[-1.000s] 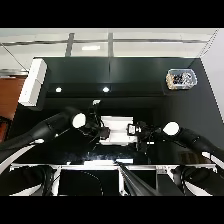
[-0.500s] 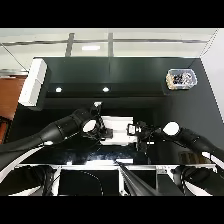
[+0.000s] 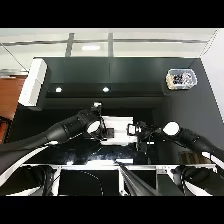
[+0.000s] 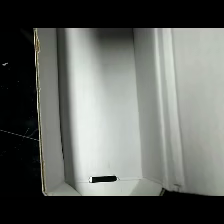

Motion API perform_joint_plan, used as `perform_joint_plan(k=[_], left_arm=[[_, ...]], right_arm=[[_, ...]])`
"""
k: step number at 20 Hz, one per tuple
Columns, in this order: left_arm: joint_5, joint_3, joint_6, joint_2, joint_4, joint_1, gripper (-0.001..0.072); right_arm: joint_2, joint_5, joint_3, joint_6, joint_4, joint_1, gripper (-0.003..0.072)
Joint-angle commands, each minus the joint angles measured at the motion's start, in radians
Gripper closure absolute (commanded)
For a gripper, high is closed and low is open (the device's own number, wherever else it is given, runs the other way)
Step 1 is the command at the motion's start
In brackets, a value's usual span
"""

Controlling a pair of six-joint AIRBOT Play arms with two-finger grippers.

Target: Fold the box and place the chain.

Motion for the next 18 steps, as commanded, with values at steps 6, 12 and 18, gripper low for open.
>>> perform_joint_plan(k=[6, 12, 18], left_arm=[[0.000, 0.002, -0.022, -0.014, 0.002, -0.004, 0.0687], [-0.006, 0.013, -0.024, -0.014, -0.008, -0.003, 0.0391], [-0.024, 0.017, -0.029, -0.018, 0.000, -0.004, 0.0424]], right_arm=[[0.000, 0.000, 0.000, 0.000, 0.000, 0.001, 0.0482], [0.000, 0.000, 0.000, 0.000, 0.000, 0.001, 0.0481], [0.000, 0.000, 0.000, 0.000, 0.000, 0.001, 0.0481]])
